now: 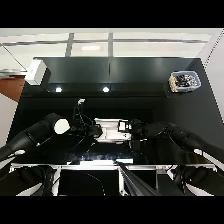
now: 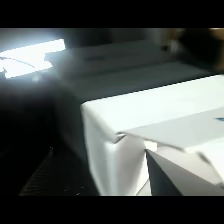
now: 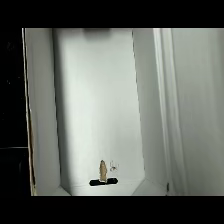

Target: Fold the box and place the chain.

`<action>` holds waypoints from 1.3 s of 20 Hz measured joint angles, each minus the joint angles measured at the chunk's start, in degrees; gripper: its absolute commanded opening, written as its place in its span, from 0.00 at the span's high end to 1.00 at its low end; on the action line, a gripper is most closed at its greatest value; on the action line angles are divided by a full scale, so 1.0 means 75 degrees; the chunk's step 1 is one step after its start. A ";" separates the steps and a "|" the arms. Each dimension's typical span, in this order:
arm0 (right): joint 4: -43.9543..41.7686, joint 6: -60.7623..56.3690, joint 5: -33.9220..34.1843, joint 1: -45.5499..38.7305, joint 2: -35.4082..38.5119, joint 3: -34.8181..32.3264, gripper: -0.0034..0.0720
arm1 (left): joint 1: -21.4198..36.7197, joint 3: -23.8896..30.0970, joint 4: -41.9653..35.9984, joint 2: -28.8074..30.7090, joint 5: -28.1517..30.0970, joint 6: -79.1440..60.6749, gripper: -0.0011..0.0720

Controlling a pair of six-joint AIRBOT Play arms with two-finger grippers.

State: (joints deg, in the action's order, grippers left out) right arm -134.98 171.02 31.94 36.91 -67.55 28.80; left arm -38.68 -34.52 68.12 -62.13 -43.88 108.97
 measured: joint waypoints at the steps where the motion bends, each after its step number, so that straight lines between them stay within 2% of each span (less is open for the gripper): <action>1: 0.0000 0.0000 0.0000 0.0000 0.0000 0.0000 0.21 | -0.0128 -0.0029 0.0242 0.0000 -0.0017 0.0358 0.15; 5: 0.0003 0.0000 0.0000 0.0000 0.0000 0.0000 0.21 | -0.0621 -0.0160 0.1145 -0.0058 -0.0204 0.1512 0.15; 9: 0.0003 0.0000 0.0000 0.0000 0.0000 0.0000 0.21 | -0.1084 -0.0545 0.1859 -0.0463 -0.0568 0.2288 0.15; 10: 0.0009 0.0000 0.0003 0.0000 0.0000 0.0000 0.21 | -0.1180 -0.0653 0.1953 -0.0606 -0.0673 0.2387 0.22; 11: 0.0017 0.0000 0.0003 0.0000 0.0000 0.0000 0.21 | -0.1279 -0.0778 0.2025 -0.0761 -0.0775 0.2489 0.39; 12: 0.0020 0.0000 0.0003 0.0000 0.0000 0.0000 0.21 | -0.1364 -0.0880 0.2084 -0.0898 -0.0822 0.2530 0.42; 21: 0.0032 0.0000 0.0006 0.0000 0.0000 0.0000 0.21 | -0.1582 -0.1343 0.2401 -0.1361 -0.1037 0.3284 0.42; 26: 0.0032 0.0000 0.0006 0.0000 0.0000 0.0000 0.21 | -0.1591 -0.1696 0.2594 -0.1705 -0.1023 0.3468 0.54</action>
State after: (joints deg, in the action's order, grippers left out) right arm -134.74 171.02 31.99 36.91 -67.55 28.80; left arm -50.61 -47.24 87.57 -74.91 -51.55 134.98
